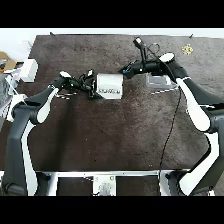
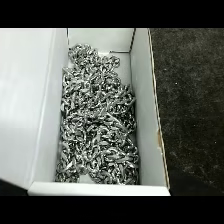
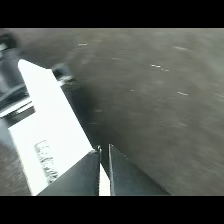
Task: Fold the box and place the chain.
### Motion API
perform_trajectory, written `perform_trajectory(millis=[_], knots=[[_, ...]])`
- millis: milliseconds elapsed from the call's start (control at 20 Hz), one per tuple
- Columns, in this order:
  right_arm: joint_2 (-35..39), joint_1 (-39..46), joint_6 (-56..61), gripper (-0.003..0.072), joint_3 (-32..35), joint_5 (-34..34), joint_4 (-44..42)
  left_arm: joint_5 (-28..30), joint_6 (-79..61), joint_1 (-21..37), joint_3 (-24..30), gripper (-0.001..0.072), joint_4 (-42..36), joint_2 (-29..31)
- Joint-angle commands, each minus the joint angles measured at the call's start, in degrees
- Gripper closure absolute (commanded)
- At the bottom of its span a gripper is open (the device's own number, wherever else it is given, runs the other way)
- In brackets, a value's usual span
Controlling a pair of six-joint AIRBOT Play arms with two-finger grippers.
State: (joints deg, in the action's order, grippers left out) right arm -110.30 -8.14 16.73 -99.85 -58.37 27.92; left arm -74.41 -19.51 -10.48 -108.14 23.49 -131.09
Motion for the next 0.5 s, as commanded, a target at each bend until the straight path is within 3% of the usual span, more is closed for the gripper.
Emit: perform_trajectory(millis=[0,250,300,350,450], knots=[[0.55,-2.25,-8.94,0.0609,3.67,-0.59,-0.90,0.00,-0.02,0.00,-0.02,0.0485,0.02,0.00],[5.81,-2.58,-16.65,0.0606,13.77,-0.22,-3.80,0.00,-0.02,0.00,-0.02,0.0485,0.02,0.00],[6.43,-2.64,-18.03,0.0544,15.04,-0.26,-3.80,0.00,-0.02,0.00,-0.02,0.0485,0.02,0.00],[6.64,-2.69,-18.73,0.0435,15.87,-0.28,-4.07,0.00,0.00,0.00,-0.02,0.0485,0.02,0.00],[6.64,-2.86,-20.50,0.0411,17.18,0.92,-4.02,0.00,-0.02,0.00,-0.02,0.0485,0.00,0.00]])
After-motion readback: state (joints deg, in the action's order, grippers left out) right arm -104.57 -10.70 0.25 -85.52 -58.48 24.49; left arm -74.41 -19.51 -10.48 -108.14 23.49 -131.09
